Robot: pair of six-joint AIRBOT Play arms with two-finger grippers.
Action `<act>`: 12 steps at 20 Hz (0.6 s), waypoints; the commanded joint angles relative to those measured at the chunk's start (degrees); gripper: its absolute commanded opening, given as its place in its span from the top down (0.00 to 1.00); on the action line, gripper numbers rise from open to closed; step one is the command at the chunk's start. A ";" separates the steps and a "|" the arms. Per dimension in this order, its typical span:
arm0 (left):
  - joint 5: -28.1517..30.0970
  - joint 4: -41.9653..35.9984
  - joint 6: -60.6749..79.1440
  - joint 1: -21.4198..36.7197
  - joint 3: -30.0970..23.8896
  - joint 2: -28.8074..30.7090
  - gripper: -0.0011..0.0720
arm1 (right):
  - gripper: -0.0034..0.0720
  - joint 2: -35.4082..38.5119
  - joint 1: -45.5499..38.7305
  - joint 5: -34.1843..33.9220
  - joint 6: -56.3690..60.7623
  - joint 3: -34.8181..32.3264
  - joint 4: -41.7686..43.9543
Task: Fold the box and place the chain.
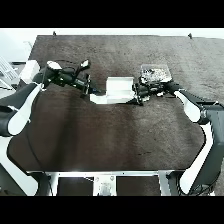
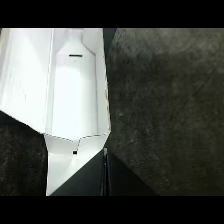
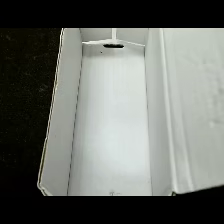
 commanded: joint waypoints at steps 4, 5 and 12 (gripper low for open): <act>-1.64 -1.75 -24.44 3.67 -2.62 7.26 0.97 | 0.18 -0.02 0.02 0.07 0.00 0.00 0.00; 3.02 -1.44 -28.33 4.44 -5.22 9.64 0.97 | 0.18 -0.02 0.02 0.04 0.02 0.00 0.00; 20.00 1.22 -43.89 7.43 -19.69 13.14 0.96 | 0.18 -0.02 0.02 0.07 0.00 0.00 0.00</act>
